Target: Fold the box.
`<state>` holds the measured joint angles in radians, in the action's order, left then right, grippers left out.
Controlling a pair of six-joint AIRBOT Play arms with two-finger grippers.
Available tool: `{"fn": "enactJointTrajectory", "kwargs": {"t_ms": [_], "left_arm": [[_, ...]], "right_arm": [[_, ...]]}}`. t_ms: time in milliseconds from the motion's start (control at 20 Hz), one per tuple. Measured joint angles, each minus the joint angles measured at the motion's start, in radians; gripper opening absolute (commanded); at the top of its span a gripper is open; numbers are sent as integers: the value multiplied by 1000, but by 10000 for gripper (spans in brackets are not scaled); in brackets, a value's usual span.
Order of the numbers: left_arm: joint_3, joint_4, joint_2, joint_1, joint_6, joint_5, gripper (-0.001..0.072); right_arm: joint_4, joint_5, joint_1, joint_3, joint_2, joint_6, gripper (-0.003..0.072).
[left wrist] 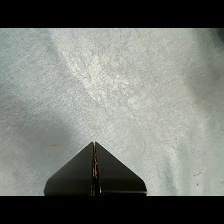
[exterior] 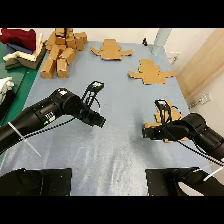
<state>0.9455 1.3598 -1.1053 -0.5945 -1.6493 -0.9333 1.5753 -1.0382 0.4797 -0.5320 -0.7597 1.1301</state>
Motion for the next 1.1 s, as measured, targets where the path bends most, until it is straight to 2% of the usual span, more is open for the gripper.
{"fn": "enactJointTrajectory", "kwargs": {"t_ms": [450,700,1100], "left_arm": [[0,0,0,0,0,0,14],[0,0,0,0,0,2,14],[0,0,-5,0,0,124,14]], "right_arm": [[0,0,0,0,0,0,6],[13,100,0,0,-2,0,6],[122,162,0,0,-3,-32,7]]}}
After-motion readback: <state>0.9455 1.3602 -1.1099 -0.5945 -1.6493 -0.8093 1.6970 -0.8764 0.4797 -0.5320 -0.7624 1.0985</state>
